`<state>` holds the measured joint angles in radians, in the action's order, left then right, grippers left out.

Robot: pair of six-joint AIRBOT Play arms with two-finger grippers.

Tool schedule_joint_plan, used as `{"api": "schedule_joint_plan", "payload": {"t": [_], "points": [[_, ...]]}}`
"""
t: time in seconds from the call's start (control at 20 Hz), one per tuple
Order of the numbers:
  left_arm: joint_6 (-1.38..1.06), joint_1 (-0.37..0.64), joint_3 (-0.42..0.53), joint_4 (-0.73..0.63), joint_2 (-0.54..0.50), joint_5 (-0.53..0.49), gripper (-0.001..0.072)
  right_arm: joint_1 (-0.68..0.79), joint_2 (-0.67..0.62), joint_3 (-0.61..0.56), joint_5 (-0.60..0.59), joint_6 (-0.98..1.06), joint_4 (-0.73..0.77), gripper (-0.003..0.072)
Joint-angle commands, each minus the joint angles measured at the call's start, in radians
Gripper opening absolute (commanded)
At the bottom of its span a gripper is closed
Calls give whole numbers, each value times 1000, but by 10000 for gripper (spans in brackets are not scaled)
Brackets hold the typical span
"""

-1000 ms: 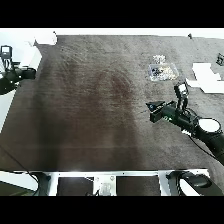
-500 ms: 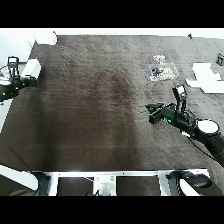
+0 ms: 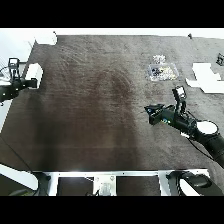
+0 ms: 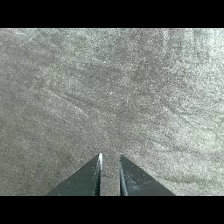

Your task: Fold the box and place the chain.

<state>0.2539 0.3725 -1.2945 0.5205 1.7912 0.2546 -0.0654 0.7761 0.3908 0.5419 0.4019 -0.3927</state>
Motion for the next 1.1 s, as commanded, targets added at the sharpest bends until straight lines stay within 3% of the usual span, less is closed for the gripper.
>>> {"api": "schedule_joint_plan", "payload": {"t": [0.0, 0.15, 0.25, 0.5, 0.55, 0.6, 0.65, 0.7, 0.85, 1.05], "points": [[9, 0, -1, 19, -1, 13, 720, 0, 0, -1, 0, 10, 0, 198], [12, 1, -1, 109, -26, 59, 720, 0, 0, -1, 0, 10, 0, 427], [64, 1, -1, 218, -72, 85, 720, 0, -1, -1, 0, 10, 0, 520], [180, 1, -1, 319, -254, 201, 703, 0, -29, 2, 0, 10, 0, 515], [206, 0, -1, 317, -293, 230, 521, 0, -49, 2, 0, 10, 0, 409], [225, 0, -1, 313, -333, 283, 203, 0, -74, 2, 0, 10, 0, 228], [224, 0, -1, 302, -368, 348, 17, 0, -108, 2, 0, 10, -1, 85], [223, -4, -1, 278, -401, 418, 16, 0, -146, 2, -2, 10, -1, 9], [131, -32, 57, 129, -530, 513, 13, 0, -296, -2, -53, 10, -2, 7], [-200, -117, 371, -231, -853, 415, 13, 0, -515, -51, -182, 10, -5, 6]]}}
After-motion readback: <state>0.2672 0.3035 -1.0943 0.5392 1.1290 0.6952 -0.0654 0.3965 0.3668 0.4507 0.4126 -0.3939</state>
